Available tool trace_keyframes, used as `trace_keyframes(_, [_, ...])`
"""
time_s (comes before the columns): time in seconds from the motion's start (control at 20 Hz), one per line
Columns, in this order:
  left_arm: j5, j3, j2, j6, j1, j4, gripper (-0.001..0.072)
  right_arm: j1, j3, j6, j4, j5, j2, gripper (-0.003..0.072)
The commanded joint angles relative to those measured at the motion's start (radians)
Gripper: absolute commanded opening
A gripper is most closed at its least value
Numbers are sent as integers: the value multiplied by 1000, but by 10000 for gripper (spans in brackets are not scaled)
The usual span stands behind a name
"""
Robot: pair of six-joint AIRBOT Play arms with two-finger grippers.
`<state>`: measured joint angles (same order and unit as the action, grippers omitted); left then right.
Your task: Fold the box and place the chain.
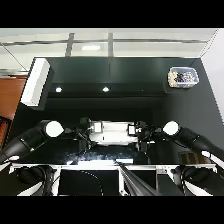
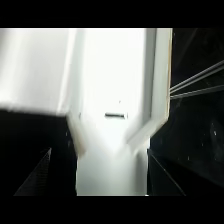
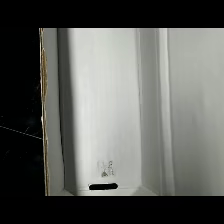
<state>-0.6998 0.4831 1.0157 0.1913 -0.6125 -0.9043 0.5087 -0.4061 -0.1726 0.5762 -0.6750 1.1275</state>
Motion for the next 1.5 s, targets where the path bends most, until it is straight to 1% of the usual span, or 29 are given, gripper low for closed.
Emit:
trace_keyframes(0.0, [101, -4, 45, -12, -77, -4, 657, 0, 0, 0, 0, 0, 0, 382])
trace_keyframes(0.05, [97, -4, 49, -6, -81, -4, 505, 0, 0, 0, 0, 0, 0, 382])
trace_keyframes(0.1, [92, -4, 48, -5, -82, -3, 280, 0, 0, 0, 0, 0, 0, 382])
trace_keyframes(0.15, [91, -4, 48, -5, -82, -3, 180, 0, 0, 0, 0, 0, 0, 381])
trace_keyframes(0.2, [90, -4, 48, -4, -82, -2, 160, 0, 0, 0, 0, 0, 0, 382])
trace_keyframes(0.45, [82, -4, 48, -3, -82, 99, 160, 0, 0, 0, 0, -1, 0, 381])
trace_keyframes(0.6, [84, -4, 51, -3, -82, 199, 160, 0, 0, 0, 0, 0, 0, 382])
trace_keyframes(0.85, [94, -4, 84, -4, -82, 222, 161, 0, 0, 0, 0, 0, 0, 382])
trace_keyframes(1.0, [95, -3, 107, -5, -82, 309, 161, 0, 0, 0, 0, 0, 0, 381])
trace_keyframes(1.15, [91, -3, 119, -5, -82, 318, 166, 0, 0, 0, 0, 0, 0, 382])
trace_keyframes(1.2, [91, -3, 119, -4, -82, 319, 259, 0, 0, 0, 0, 0, 0, 382])
trace_keyframes(1.25, [93, -3, 119, -2, -82, 318, 410, 0, 0, 0, 0, 0, 0, 382])
trace_keyframes(1.3, [90, -3, 119, 1, -82, 318, 456, 0, 0, 0, 0, 0, 0, 381])
trace_keyframes(1.35, [85, -3, 119, 0, -82, 318, 295, 0, 0, 0, 0, 0, 0, 382])
trace_keyframes(1.4, [78, -3, 119, 0, -82, 319, 261, 0, 0, 0, 0, 0, 0, 382])
trace_keyframes(1.45, [64, -2, 119, 0, -82, 318, 301, 0, 0, 0, 0, 0, 0, 381])
